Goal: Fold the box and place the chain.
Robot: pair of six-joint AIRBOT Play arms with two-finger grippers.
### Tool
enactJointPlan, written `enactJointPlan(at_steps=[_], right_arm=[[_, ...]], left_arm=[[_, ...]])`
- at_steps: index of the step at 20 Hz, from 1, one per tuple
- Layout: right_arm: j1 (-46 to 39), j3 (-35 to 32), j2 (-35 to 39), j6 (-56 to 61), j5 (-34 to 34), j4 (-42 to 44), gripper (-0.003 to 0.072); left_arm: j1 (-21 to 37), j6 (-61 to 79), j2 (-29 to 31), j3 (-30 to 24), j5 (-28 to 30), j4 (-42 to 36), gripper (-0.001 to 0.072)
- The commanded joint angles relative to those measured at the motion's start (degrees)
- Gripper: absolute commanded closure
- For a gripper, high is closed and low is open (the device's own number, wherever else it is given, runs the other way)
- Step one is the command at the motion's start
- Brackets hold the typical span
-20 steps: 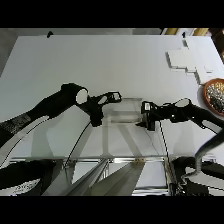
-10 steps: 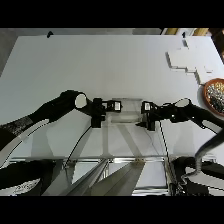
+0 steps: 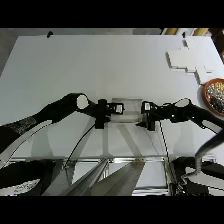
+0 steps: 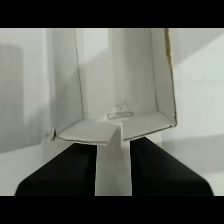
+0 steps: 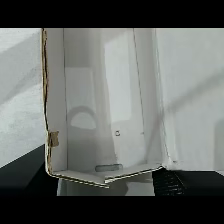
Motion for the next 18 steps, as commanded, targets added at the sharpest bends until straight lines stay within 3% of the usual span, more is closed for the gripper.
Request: enactJointPlan(at_steps=[1, 6, 8, 13, 14, 16, 18], right_arm=[[0.0, 0.0, 0.0, 0.0, 0.0, 0.0, 0.0358], [0.0, 0.0, 0.0, 0.0, 0.0, 0.0, 0.0358], [0.0, 0.0, 0.0, 0.0, 0.0, 0.0, 0.0358], [0.0, 0.0, 0.0, 0.0, 0.0, 0.0, 0.0358], [0.0, 0.0, 0.0, 0.0, 0.0, 0.0, 0.0358], [0.0, 0.0, 0.0, 0.0, 0.0, 0.0, 0.0358], [0.0, 0.0, 0.0, 0.0, 0.0, 0.0, 0.0358]], left_arm=[[-0.6, 4.6, -0.2, 0.0, 0.2, -1.7, 0.0515], [-1.7, 4.6, -1.3, 0.0, 2.8, -2.0, 0.0523], [-2.4, 4.6, -1.9, 0.0, 4.6, -3.6, 0.0662], [-3.1, 4.6, -2.1, 0.0, 5.3, -3.7, 0.0659], [-3.1, 4.6, -2.1, 0.0, 5.3, -3.7, 0.0624], [-3.1, 4.6, -2.1, 0.0, 5.3, -3.7, 0.0476], [-3.1, 4.6, -2.1, 0.0, 5.2, -3.7, 0.0437]])
